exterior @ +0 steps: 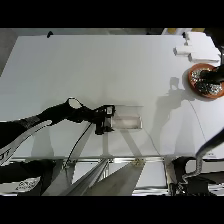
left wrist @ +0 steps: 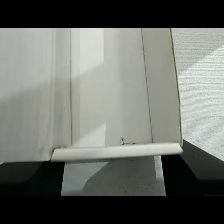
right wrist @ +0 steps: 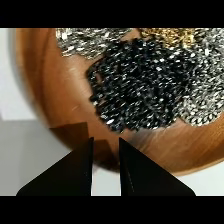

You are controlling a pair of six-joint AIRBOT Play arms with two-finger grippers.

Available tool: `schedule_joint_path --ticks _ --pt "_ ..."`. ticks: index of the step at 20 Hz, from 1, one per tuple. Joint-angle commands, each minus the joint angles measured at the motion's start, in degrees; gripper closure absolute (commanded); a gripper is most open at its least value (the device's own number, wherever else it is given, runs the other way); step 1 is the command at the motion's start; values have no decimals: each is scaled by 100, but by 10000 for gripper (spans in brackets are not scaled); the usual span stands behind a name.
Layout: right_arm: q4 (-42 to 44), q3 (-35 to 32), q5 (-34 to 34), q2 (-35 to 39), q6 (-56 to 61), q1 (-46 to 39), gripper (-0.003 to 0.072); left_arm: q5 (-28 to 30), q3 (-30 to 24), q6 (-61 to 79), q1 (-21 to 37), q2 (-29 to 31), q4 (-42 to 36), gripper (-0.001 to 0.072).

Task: Fold the box and place the chain.

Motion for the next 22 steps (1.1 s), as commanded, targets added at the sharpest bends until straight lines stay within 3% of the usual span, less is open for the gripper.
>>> schedule_joint_path --ticks 1,16,18,20,22 --pt "-4 9 -588 -227 258 -313 519 2 0 2 4 4 2 675" --pt "249 9 -846 -778 317 -490 506 0 0 2 4 4 2 675" --pt "170 9 -721 -837 317 -490 543 0 0 2 4 4 2 675" --pt "61 9 -595 -857 313 -487 664 0 0 2 4 4 2 675" --pt "-96 9 -446 -782 267 -476 664 0 0 2 4 4 2 675"
